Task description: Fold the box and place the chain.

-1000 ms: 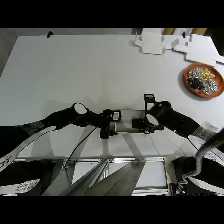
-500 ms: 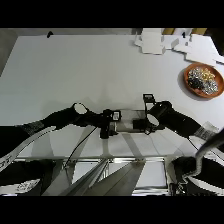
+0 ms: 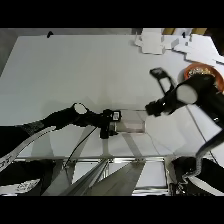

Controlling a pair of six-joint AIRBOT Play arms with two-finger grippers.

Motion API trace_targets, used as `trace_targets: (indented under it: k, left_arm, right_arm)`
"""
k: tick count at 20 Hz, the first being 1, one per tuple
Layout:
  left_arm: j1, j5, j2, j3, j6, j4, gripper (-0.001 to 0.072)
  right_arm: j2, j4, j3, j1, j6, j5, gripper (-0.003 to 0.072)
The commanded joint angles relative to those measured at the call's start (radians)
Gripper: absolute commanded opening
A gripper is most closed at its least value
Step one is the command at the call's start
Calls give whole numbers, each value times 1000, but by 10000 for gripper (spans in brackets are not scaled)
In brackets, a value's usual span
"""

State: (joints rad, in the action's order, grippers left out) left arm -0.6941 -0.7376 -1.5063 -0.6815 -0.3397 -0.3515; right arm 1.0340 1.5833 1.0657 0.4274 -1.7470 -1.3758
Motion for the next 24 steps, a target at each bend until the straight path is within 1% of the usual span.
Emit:
trace_targets:
  k: [1, 3, 5, 8, 10, 14, 17, 21, 24]
  left_arm:
    - [1, 0, 0, 0, 0, 0, 273]
    - [1, 0, 0, 0, 0, 0, 273]
    - [1, 0, 0, 0, 0, 0, 273]
    - [1, 0, 0, 0, 0, 0, 273]
    - [1, 0, 0, 0, 0, 0, 273]
    - [1, 0, 0, 0, 0, 0, 273]
    - [1, 1, 0, 0, 0, 0, 273]
    - [1, 0, 0, 0, 0, 0, 273]
    - [1, 0, 0, 0, 0, 0, 273]
  right_arm:
    - [-12, 16, 130, -270, 208, 107, 281]
    - [14, 6, 130, -431, 216, 219, 282]
    - [67, -16, 130, -554, 257, 298, 283]
    - [172, -20, 130, -674, 319, 372, 284]
    - [248, -21, 130, -734, 318, 420, 284]
    - [380, -21, 130, -810, 316, 499, 283]
    - [447, -32, 131, -822, 315, 570, 281]
    - [521, -123, 130, -822, 308, 620, 266]
    - [560, -156, 131, -822, 308, 659, 263]
